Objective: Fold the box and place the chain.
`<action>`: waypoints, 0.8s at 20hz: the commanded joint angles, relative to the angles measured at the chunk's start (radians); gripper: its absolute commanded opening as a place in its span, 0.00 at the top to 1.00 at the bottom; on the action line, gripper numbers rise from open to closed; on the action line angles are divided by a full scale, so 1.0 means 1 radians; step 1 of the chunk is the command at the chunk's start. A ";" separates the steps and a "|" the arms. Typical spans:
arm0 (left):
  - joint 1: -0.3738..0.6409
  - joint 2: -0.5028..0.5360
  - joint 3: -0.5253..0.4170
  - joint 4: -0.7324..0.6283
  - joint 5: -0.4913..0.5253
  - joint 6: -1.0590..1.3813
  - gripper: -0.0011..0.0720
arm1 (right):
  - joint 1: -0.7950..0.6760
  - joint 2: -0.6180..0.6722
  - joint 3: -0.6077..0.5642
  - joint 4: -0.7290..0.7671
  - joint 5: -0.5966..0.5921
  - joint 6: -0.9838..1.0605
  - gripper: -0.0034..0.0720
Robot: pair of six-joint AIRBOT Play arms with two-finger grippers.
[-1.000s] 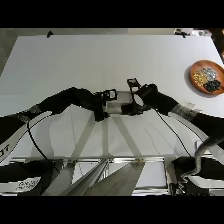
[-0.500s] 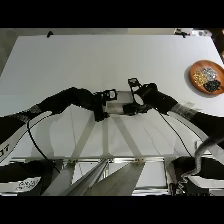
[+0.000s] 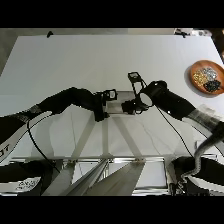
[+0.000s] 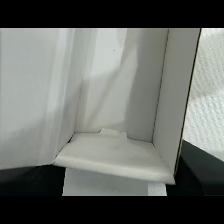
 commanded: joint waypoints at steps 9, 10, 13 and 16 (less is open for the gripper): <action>0.000 0.000 0.001 0.000 0.000 0.000 0.77 | -0.469 0.295 0.000 -0.114 0.066 -0.311 0.42; 0.000 0.000 0.001 0.000 0.000 0.000 0.77 | -0.578 0.292 0.000 -0.119 0.009 -0.336 0.42; 0.000 0.000 0.001 0.000 0.000 0.000 0.77 | -0.856 0.258 0.000 -0.074 -0.216 -0.390 0.42; 0.000 0.000 0.001 0.000 0.000 0.000 0.77 | -1.019 0.153 0.000 -0.026 -0.393 -0.408 0.45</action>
